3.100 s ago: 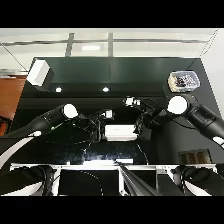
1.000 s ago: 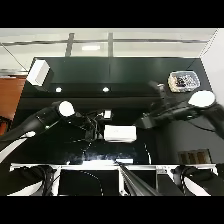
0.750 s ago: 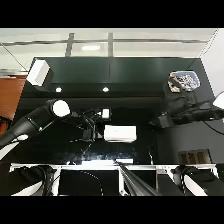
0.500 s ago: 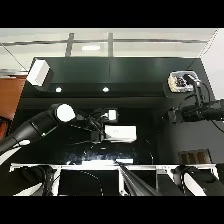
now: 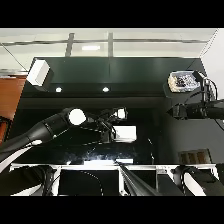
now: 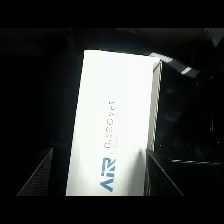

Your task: Fold the box and place the chain.

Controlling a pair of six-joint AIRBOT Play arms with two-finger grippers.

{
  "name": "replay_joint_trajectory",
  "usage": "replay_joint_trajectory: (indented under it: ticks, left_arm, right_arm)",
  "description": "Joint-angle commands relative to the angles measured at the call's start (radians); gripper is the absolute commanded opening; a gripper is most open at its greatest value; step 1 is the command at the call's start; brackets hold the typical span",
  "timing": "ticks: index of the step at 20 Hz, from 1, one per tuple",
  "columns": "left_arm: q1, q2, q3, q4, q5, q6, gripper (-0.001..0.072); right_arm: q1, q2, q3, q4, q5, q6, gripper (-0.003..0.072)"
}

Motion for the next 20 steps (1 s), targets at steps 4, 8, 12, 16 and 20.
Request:
replay_joint_trajectory:
  ticks: [4, 8, 12, 16, 20]
  left_arm:
    - [-0.005, -0.038, 0.005, -0.004, -0.042, -0.018, 0.0708]
    - [-0.005, -0.046, 0.006, -0.003, -0.042, -0.018, 0.0708]
    - [-0.005, -0.048, 0.006, -0.003, -0.047, -0.018, 0.0709]
    - [-0.014, -0.071, 0.006, -0.003, -0.040, -0.017, 0.0709]
    - [-0.066, -0.111, 0.004, 0.002, 0.105, -0.012, 0.0709]
  right_arm:
    - [-0.001, 0.001, 0.000, -0.002, -0.004, 0.006, 0.0013]
    - [-0.001, 0.001, 0.000, -0.002, -0.004, 0.006, 0.0013]
    - [-0.001, 0.001, 0.000, -0.003, -0.005, 0.006, 0.0012]
    - [-0.001, 0.001, 0.000, -0.003, -0.009, 0.007, 0.0013]
    - [-0.001, 0.001, 0.000, -0.003, -0.038, 0.028, 0.0013]
